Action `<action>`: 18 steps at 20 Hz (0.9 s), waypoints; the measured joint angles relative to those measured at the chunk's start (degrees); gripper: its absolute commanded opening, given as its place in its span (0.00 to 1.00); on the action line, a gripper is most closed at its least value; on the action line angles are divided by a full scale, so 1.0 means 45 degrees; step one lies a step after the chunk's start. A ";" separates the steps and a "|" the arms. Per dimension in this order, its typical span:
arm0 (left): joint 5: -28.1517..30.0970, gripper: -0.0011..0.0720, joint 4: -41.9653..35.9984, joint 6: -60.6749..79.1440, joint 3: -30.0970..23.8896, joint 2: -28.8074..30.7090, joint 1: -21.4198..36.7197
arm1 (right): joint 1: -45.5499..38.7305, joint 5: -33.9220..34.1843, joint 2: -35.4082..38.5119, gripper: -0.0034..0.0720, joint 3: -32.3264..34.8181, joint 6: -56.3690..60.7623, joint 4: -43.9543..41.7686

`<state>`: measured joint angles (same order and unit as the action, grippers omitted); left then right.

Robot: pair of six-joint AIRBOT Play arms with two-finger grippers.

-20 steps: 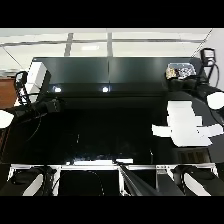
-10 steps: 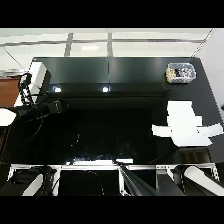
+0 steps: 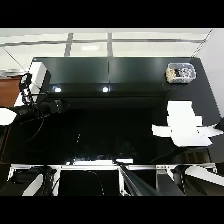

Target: Fold the box and place the chain.

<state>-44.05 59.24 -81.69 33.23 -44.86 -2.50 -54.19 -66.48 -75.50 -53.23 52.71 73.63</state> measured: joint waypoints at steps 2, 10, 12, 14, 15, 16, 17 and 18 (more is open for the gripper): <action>-0.0015 0.98 -0.0044 0.0000 0.0000 0.0000 0.0000 | 0.0355 0.0165 -0.0044 0.05 -0.0024 -0.0311 -0.0039; -0.0015 0.98 -0.0083 0.0000 0.0000 -0.0015 0.0000 | 0.2992 -0.0724 0.1525 0.06 -0.0155 -0.0044 -0.1239; 0.0005 0.98 -0.0083 0.0000 -0.0034 -0.0039 0.0000 | 0.3944 -0.0403 0.2472 0.06 -0.0136 0.0758 -0.1977; 0.0010 0.98 -0.0083 0.0005 -0.0078 -0.0087 0.0000 | 0.4949 -0.0219 0.3434 0.06 0.0117 0.1350 -0.2875; -0.0010 0.98 -0.0117 0.0005 -0.0097 -0.0126 0.0000 | 0.5430 -0.0121 0.3910 0.06 0.0379 0.1506 -0.3449; -0.0044 0.98 -0.0199 0.0000 -0.0112 -0.0160 0.0000 | 0.5950 0.0078 0.4396 0.06 0.0792 0.1647 -0.4104; -0.0083 0.98 -0.0345 0.0000 -0.0112 -0.0189 -0.0005 | 0.6484 0.0389 0.4891 0.06 0.1360 0.1753 -0.4828; -0.0112 0.98 -0.0510 0.0005 -0.0126 -0.0214 -0.0010 | 0.6994 0.0826 0.5299 0.06 0.2001 0.1860 -0.5474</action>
